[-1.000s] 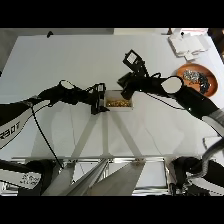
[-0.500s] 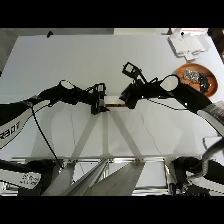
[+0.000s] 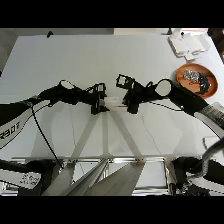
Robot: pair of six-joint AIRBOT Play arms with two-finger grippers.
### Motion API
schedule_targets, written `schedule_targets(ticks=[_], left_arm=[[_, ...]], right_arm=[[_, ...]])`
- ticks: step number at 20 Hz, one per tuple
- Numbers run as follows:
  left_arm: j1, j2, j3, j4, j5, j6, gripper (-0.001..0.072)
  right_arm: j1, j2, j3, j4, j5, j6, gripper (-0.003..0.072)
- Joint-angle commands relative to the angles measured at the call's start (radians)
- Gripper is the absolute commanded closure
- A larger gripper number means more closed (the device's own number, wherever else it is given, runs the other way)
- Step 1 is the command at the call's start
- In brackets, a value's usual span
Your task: Fold the box and place the chain.
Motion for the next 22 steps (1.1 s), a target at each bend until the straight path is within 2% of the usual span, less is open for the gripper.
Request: schedule_targets(ticks=[1, 5, 6, 7, 8, 15, 16, 17, 18, 19, 22], left_arm=[[0.0, 0.0, 0.001, 0.0, 0.0, 0.0, 0.0537], [0.0, 0.0, 0.001, 0.0, 0.0, 0.0, 0.0537], [0.0, 0.0, 0.001, 0.0, 0.0, 0.0, 0.0537], [0.0, 0.0, 0.001, 0.0, 0.0, 0.0, 0.0537], [0.0, 0.0, 0.001, 0.0, 0.0, 0.0, 0.0537], [0.0, 0.0, 0.001, 0.0, 0.0, 0.0, 0.0537], [0.0, 0.0, 0.001, 0.0, 0.0, 0.0, 0.0537], [0.0, 0.0, 0.001, 0.0, 0.0, 0.0, 0.0537], [0.0, 0.0, 0.001, 0.0, 0.0, 0.0, 0.0537], [0.0, 0.0, 0.001, 0.0, 0.0, 0.0, 0.0537], [0.0, 0.0, 0.001, 0.0, 0.0, 0.0, 0.0537]], right_arm=[[0.023, 0.0, -0.006, -0.029, -0.013, 0.0, 0.052], [0.034, 0.0, -0.008, -0.033, -0.012, 0.004, 0.0508], [0.038, 0.0, -0.008, -0.03, -0.011, 0.004, 0.0448], [0.042, 0.0, -0.008, -0.031, -0.011, 0.004, 0.0331], [0.048, 0.0, -0.008, -0.031, -0.01, 0.004, 0.0315], [0.053, 0.067, -0.008, -0.027, -0.017, 0.066, 0.0318], [0.053, 0.081, -0.008, -0.026, -0.019, 0.085, 0.0345], [0.053, 0.089, -0.008, -0.011, -0.02, 0.114, 0.0447], [0.051, 0.09, -0.008, 0.022, -0.019, 0.146, 0.0626], [0.051, 0.085, -0.008, 0.08, -0.022, 0.177, 0.0678], [0.047, 0.041, -0.008, 0.318, -0.073, 0.195, 0.0682]])
